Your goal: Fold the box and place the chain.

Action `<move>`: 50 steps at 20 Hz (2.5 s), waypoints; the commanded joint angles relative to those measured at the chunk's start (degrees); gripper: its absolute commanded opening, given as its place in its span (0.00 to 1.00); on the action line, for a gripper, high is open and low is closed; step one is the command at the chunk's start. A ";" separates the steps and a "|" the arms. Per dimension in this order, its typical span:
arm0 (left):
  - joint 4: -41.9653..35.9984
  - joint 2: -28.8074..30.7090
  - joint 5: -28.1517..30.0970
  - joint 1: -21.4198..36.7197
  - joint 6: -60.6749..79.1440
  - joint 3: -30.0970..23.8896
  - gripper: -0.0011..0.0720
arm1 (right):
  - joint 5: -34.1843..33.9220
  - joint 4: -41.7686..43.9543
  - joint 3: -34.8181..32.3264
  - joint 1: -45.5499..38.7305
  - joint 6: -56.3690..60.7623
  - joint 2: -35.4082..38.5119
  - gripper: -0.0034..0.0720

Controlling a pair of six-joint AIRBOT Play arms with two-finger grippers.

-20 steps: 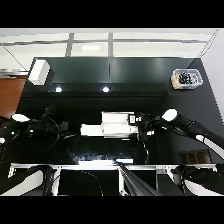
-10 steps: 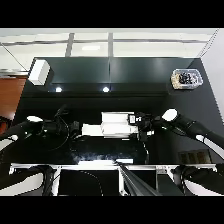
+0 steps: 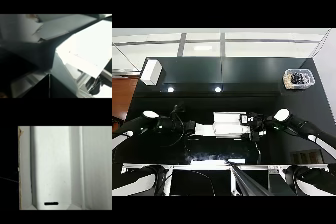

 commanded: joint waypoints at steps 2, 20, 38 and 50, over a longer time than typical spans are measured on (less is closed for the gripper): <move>6.43 -0.02 -0.90 -6.84 -8.44 6.25 0.06 | 0.00 0.02 -0.02 0.07 0.02 -0.04 0.67; 13.53 0.00 3.82 -17.25 -19.63 16.44 0.97 | -0.02 0.02 -0.02 0.07 0.02 -0.04 0.67; 45.33 -0.28 7.74 -34.05 -63.89 23.17 0.95 | -0.04 0.02 -0.02 0.07 0.04 -0.04 0.67; 57.22 -6.99 0.81 -45.42 -77.40 33.81 0.67 | -0.02 0.02 -0.02 0.07 0.04 -0.04 0.67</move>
